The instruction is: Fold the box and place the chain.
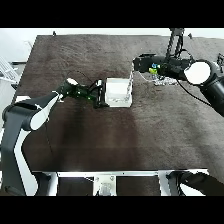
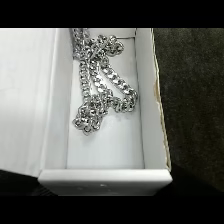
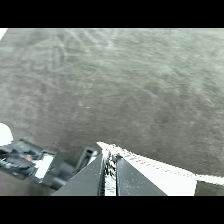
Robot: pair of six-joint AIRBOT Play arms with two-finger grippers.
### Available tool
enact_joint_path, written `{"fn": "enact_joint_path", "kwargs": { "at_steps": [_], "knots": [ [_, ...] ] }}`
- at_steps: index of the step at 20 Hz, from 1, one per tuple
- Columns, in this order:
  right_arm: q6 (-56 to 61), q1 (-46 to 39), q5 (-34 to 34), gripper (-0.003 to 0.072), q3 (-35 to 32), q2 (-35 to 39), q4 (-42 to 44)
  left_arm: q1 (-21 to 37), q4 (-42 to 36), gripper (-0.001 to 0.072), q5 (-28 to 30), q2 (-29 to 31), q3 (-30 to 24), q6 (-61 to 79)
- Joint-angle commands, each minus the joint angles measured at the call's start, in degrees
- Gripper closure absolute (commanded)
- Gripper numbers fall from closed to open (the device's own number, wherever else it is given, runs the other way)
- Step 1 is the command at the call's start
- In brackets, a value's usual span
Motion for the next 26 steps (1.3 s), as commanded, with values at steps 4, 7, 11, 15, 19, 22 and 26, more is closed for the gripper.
{"fn": "enact_joint_path", "kwargs": {
  "at_steps": [4, 7, 11, 15, 19, 22, 26],
  "knots": [
    [0.1, 3.7, 0.3, 0.0672, -2.3, 0.8, -0.3, 0.0, 0.0, 0.029, 0.0, 0.0, 0.0, 0.0],
    [0.3, 4.3, -0.7, 0.0672, -5.4, -0.1, 1.0, 0.0, 0.0, 0.029, 0.0, 0.0, 0.0, 0.0],
    [0.3, 6.8, -6.9, 0.0672, -9.8, -2.4, 1.5, 0.0, 0.0, 0.0291, 0.0, 0.0, 0.0, 0.0],
    [0.3, 7.2, -10.0, 0.0672, -12.3, -7.2, 1.9, 0.0, 0.0, 0.029, 0.0, 0.0, 0.0, 0.0],
    [0.7, 7.2, -11.6, 0.0672, -12.4, -14.3, 2.6, 0.0, 0.0, 0.029, 0.0, 0.0, 0.0, 0.0],
    [0.7, 7.1, -11.7, 0.0659, -12.4, -19.1, 3.8, 0.0, 0.0, 0.029, 0.0, 0.0, 0.0, 0.0],
    [0.7, 4.4, -11.8, 0.0235, -11.6, -19.6, 3.8, 0.0, 0.0, 0.029, 0.0, 0.0, 0.0, 0.0]
  ]
}}
